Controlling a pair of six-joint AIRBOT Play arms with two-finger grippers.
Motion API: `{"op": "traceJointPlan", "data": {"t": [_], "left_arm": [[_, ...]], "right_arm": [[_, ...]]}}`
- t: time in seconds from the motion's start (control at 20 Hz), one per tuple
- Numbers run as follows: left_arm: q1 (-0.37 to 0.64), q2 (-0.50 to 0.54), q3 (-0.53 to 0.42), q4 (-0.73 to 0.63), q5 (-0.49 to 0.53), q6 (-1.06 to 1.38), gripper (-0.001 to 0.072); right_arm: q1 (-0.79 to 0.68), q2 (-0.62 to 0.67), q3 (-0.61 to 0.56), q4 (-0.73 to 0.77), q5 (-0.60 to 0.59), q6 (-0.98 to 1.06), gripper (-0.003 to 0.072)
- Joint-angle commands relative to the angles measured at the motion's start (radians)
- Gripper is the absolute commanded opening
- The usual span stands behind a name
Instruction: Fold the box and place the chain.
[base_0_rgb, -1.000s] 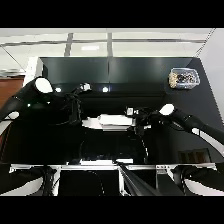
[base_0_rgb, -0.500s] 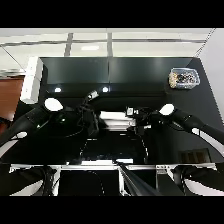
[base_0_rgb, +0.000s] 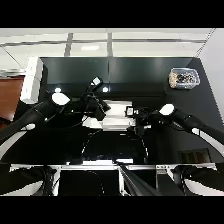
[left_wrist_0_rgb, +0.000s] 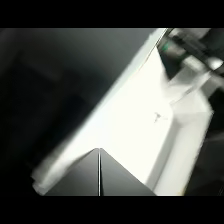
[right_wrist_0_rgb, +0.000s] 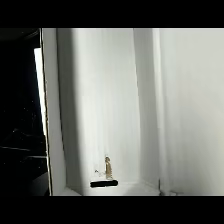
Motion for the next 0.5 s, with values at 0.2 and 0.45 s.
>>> {"op": "traceJointPlan", "data": {"t": [0.2,0.45], "left_arm": [[0.0,-0.109,0.017,0.114,-0.073,-0.094,0.0023],[0.026,-0.088,0.056,0.234,-0.148,-0.122,0.0021]], "right_arm": [[0.0,0.0,0.0,0.0,0.0,0.0,0.047],[0.0,0.0,0.0,0.0,0.0,0.0,0.047]]}}
